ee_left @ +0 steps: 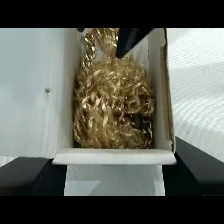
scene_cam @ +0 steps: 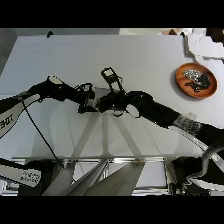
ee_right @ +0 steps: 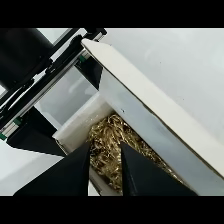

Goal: Fold the box and place the chain.

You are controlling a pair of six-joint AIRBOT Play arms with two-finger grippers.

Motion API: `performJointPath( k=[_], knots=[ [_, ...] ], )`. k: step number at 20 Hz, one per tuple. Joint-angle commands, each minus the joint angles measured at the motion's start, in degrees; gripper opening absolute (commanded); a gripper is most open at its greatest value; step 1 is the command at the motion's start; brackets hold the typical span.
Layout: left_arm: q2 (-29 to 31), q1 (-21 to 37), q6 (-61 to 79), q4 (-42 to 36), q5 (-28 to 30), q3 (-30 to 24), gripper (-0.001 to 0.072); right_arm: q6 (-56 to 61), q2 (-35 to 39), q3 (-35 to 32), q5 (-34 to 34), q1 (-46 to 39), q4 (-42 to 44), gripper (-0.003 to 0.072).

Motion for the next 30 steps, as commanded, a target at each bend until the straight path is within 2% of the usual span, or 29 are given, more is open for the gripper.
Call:
performJointPath(
  k=[1,3,6,14,19,23,25,28,30],
  knots=[
    [0.0,0.0,0.0,0.0,0.0,0.0,0.0339,0.0,0.0,0.0,0.3,0.1,0.0,0.0197],
    [0.0,0.0,0.0,0.0,0.0,0.0,0.0339,0.0,0.3,0.1,2.1,0.1,-0.6,0.0197],
    [0.0,0.0,0.0,0.0,0.0,0.0,0.0339,0.0,3.6,0.1,8.5,-0.3,-3.3,0.0197],
    [0.0,0.0,0.0,0.0,0.0,0.0,0.0339,-0.5,19.9,0.1,21.0,-6.8,-12.0,0.0197],
    [0.0,0.0,0.0,0.0,0.0,0.0,0.0339,-12.7,19.5,0.0,30.3,-13.3,-11.9,0.0194],
    [0.0,0.0,0.0,0.0,0.0,0.0,0.0339,-14.0,17.4,-0.7,28.7,-18.8,-10.6,0.0196],
    [0.0,0.0,0.0,0.0,0.0,0.0,0.0339,-20.2,16.9,-3.7,25.4,-21.1,-7.0,0.0196],
    [0.0,0.0,0.0,0.0,0.0,0.0,0.0339,-33.3,15.2,-10.3,20.3,-24.1,2.6,0.0194],
    [0.0,0.0,0.0,0.0,0.0,0.0,0.0339,-40.4,11.5,-11.2,19.7,-26.6,11.6,0.0186]
  ],
)
